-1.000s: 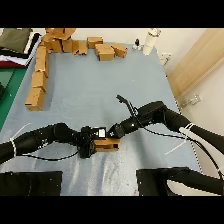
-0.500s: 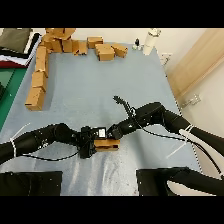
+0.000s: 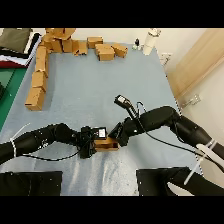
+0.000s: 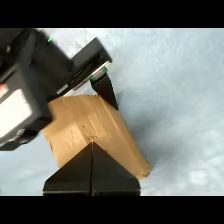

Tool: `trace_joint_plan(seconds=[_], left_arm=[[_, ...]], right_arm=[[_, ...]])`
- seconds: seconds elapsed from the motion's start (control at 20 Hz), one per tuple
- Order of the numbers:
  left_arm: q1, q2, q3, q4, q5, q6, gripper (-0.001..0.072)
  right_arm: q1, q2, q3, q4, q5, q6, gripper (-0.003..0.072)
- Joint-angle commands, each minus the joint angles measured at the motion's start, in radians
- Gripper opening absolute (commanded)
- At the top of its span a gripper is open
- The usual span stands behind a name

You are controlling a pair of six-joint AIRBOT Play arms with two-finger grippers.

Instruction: Fold the box.

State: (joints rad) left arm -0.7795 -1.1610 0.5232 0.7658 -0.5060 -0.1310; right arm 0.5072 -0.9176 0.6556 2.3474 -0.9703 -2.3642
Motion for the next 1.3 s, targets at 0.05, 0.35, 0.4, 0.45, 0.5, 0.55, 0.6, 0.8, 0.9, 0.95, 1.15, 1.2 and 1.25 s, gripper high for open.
trace_joint_plan(seconds=[0.05,0.35,0.4,0.45,0.5,0.55,0.6,0.8,0.9,0.95,1.15,1.2,1.25], left_arm=[[0.0,-0.001,0.0,0.0,0.002,0.0,0.0472],[0.0,-0.001,-0.001,0.0,0.002,0.0,0.0472],[0.0,-0.001,0.0,0.0,0.002,0.0,0.0472],[0.0,-0.001,-0.001,0.0,0.001,0.0,0.0472],[0.0,-0.001,-0.001,0.0,0.001,0.0,0.0472],[0.0,-0.001,-0.001,0.0,0.002,0.0,0.0472],[0.0,0.0,-0.001,0.0,0.002,0.0,0.0472],[0.0,0.0,-0.001,0.0,0.001,0.0,0.0472],[0.0,0.0,-0.001,-0.001,0.002,0.0,0.0472],[0.0,0.0,0.0,-0.001,0.002,0.0,0.0472],[0.0,-0.001,-0.001,-0.002,0.001,0.0,0.0472],[0.0,-0.001,-0.001,-0.002,0.001,0.0,0.0472],[0.0,-0.001,-0.001,-0.002,0.002,0.0,0.0472]], right_arm=[[0.117,0.04,-0.008,-0.209,0.142,0.015,0.0003],[0.269,0.016,-0.008,-0.394,0.169,0.051,0.0003],[0.296,0.024,-0.008,-0.45,0.179,0.062,0.0002],[0.32,0.028,-0.01,-0.497,0.188,0.065,0.0002],[0.341,0.032,-0.014,-0.539,0.196,0.066,0.0003],[0.356,0.035,-0.021,-0.569,0.203,0.069,0.0003],[0.369,0.04,-0.026,-0.589,0.206,0.069,0.0003],[0.414,0.103,-0.03,-0.595,0.196,0.072,0.0003],[0.435,0.15,-0.061,-0.605,0.199,0.072,0.0003],[0.438,0.172,-0.088,-0.603,0.209,0.071,0.0004],[0.467,0.259,-0.193,-0.605,0.314,0.068,0.0142],[0.467,0.264,-0.205,-0.608,0.322,0.066,0.0298],[0.467,0.259,-0.208,-0.611,0.324,0.059,0.032]])
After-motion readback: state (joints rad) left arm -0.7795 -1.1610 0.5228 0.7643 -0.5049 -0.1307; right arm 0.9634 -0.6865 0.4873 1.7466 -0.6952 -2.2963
